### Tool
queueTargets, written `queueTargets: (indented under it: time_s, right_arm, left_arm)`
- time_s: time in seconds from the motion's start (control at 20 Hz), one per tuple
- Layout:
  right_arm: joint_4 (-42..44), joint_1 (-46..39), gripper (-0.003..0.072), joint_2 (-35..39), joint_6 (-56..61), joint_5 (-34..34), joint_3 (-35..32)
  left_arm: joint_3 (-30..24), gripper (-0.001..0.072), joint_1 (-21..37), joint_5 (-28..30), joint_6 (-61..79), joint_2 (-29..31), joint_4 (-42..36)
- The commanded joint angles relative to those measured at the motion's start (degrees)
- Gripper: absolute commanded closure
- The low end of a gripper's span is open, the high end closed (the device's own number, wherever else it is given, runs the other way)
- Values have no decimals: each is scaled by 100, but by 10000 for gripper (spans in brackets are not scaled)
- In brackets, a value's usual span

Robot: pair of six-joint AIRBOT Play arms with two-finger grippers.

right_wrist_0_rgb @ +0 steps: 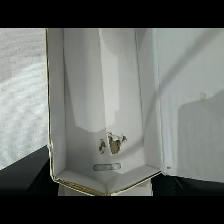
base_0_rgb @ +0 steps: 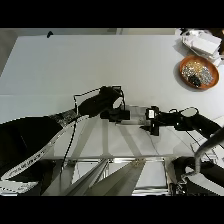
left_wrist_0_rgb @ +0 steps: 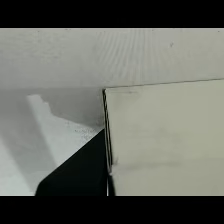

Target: Fold the box and place the chain.

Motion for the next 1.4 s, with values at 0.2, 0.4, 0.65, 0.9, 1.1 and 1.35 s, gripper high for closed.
queueTargets:
  time_s: [0.2, 0.4, 0.65, 0.9, 1.1, 1.35]
  right_arm:
    - [7, 2, 279, 2, 4, -2, -2]
    - [7, 2, 279, 2, 4, -2, -2]
    - [7, 2, 279, 0, 4, -2, -2]
    - [7, 2, 279, 2, 4, -2, -2]
    - [7, 2, 279, 2, 4, -2, -2]
    - [7, 2, 279, 2, 4, -2, -2]
  left_arm:
    - [0, 405, 120, -258, 1172, 376, -61]
    - [-46, 337, 319, -343, 1897, 717, -195]
    - [-92, 205, 699, -1156, 3851, 1290, -560]
    - [-2041, 12, 1032, -433, 9366, 2420, -1613]
    - [-3265, 9, 1504, 1453, 11881, 2566, -2736]
    - [-3254, 2, 1954, 1659, 13322, 2199, -3163]
